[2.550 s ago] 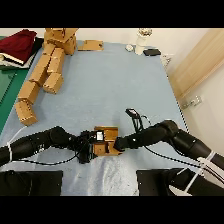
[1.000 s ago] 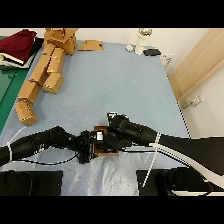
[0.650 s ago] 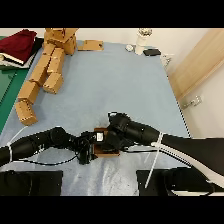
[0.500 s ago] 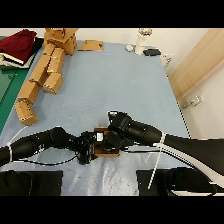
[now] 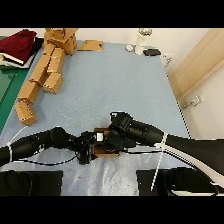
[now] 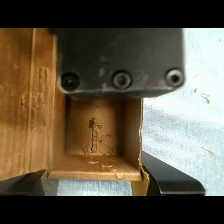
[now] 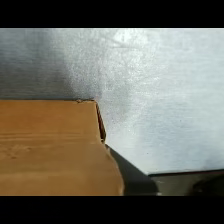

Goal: Fold the box.

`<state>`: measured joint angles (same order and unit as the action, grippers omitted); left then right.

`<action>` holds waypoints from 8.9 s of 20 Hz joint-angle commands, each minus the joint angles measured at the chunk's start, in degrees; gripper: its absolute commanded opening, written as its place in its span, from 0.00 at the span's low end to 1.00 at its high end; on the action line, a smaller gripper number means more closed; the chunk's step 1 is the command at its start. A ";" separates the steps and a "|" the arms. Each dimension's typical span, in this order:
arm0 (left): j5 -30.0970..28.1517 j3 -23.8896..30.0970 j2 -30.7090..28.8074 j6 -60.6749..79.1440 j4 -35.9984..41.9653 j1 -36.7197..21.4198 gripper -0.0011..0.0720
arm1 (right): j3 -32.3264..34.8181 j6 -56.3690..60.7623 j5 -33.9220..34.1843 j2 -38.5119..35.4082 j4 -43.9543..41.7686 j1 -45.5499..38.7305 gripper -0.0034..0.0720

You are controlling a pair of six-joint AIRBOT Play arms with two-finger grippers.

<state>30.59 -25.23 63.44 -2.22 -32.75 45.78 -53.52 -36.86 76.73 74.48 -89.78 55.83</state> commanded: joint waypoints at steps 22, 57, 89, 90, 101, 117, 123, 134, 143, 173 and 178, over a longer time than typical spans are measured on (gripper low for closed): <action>-0.04 -0.07 -0.02 0.04 -0.02 -0.04 0.68 | 0.13 -1.31 -2.75 3.52 -1.73 0.00 0.05; 0.02 -0.07 -0.04 0.04 -0.02 -0.04 0.68 | 11.28 -106.81 -2.36 5.27 -70.90 -40.41 0.05; -0.02 -0.07 -0.02 0.04 -0.02 -0.07 0.68 | 26.67 -100.43 -36.24 -32.04 -19.69 -4.66 0.75; -0.04 -0.07 -0.02 0.04 -0.02 -0.07 0.68 | 26.62 -101.50 -36.26 -32.04 -19.71 -4.66 0.75; -0.04 -0.07 -0.02 0.04 -0.02 -0.07 0.68 | 26.34 -102.66 -36.44 -31.56 -17.88 0.85 0.84; -0.02 -0.07 -0.02 0.04 -0.02 -0.04 0.68 | 22.64 -92.04 -32.33 -32.39 -16.02 5.97 0.84; -0.02 -0.07 -0.02 0.04 -0.02 -0.07 0.68 | 22.62 -89.70 -35.63 -34.86 -12.61 5.05 0.84; -0.02 -0.07 -0.02 0.04 -0.02 -0.07 0.68 | 21.27 -80.00 -38.80 -34.80 5.73 3.41 0.82; -0.02 -0.07 -0.04 0.04 -0.02 -0.04 0.68 | 21.40 -72.19 -38.14 -31.41 16.02 3.43 0.82; -0.04 -0.07 -0.02 0.04 -0.02 -0.07 0.68 | 21.77 -84.94 -35.60 -25.51 1.86 10.47 0.82; -0.04 -0.07 -0.04 0.04 -0.02 -0.07 0.68 | 21.84 -81.05 -35.95 -25.79 9.53 10.71 0.72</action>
<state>30.57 -25.23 63.44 -2.24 -32.73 45.78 -31.73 -119.81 40.73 48.86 -84.40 66.32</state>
